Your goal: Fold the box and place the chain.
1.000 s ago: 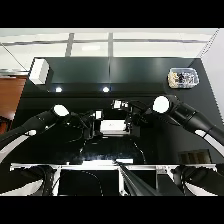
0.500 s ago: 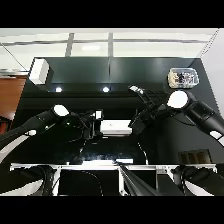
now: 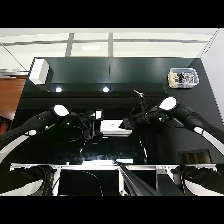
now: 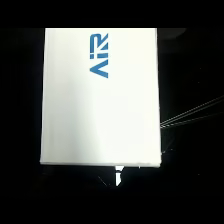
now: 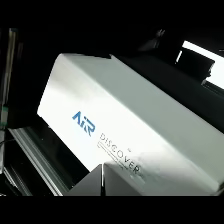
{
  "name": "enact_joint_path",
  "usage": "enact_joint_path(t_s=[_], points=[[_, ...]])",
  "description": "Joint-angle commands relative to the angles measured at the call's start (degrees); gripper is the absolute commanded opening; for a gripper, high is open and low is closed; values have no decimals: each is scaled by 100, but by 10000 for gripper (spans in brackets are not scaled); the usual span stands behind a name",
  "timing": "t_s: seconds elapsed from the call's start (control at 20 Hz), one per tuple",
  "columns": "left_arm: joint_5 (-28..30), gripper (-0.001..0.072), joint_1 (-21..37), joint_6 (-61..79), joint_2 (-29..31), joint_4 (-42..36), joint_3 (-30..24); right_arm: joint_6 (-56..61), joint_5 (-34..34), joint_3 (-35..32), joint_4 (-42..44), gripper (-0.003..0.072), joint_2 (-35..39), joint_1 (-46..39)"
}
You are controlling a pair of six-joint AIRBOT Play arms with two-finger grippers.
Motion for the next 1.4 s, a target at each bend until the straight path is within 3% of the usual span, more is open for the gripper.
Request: enact_joint_path(t_s=[0.0,0.35,0.6,0.65,0.7,0.9,1.05,1.2,1.35], points=[[-4,421,-4,-2,0,0,0,20,-192,-20,24,4,-251,-4],[-66,421,-4,-2,0,-35,0,-11,-11,9,-55,5,-116,-7],[-136,428,9,-4,175,-48,0,87,986,376,-551,6,1084,-741],[-138,540,9,-9,251,-31,0,219,1165,422,-782,5,1436,-1078],[-127,713,9,-157,363,31,2,319,1305,426,-1049,6,1766,-1440],[-225,713,7,-1528,1054,1182,4,822,1928,424,-2616,6,2765,-2841],[-144,712,-271,-1676,1375,815,227,942,1943,365,-2706,6,2911,-3338],[566,709,-997,-2291,1093,780,798,942,1657,188,-2632,6,2911,-3276],[304,710,-1320,-3053,278,876,1478,942,1694,-31,-2535,6,2911,-3279]])
